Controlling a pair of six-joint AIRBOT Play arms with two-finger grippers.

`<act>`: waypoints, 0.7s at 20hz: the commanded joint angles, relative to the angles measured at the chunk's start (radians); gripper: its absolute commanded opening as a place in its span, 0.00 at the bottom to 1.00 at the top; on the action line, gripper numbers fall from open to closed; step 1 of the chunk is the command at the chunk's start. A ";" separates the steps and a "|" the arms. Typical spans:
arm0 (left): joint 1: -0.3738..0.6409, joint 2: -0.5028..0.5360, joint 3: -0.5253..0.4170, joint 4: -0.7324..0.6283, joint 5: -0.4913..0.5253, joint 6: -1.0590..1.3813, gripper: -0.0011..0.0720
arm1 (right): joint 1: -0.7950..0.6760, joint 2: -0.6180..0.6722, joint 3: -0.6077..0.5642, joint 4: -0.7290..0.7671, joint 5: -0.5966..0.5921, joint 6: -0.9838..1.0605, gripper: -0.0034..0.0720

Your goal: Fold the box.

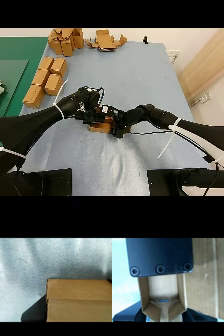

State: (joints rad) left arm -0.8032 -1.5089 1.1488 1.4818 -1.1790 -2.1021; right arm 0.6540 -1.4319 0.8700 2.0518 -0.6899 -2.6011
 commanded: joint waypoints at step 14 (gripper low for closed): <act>-0.001 -0.002 -0.002 0.023 -0.028 -0.010 0.03 | 0.001 0.000 -0.001 0.014 -0.009 0.002 0.06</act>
State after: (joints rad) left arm -0.8036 -1.5101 1.1454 1.5063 -1.1885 -2.1162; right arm 0.6540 -1.4319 0.8696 2.0567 -0.6960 -2.6003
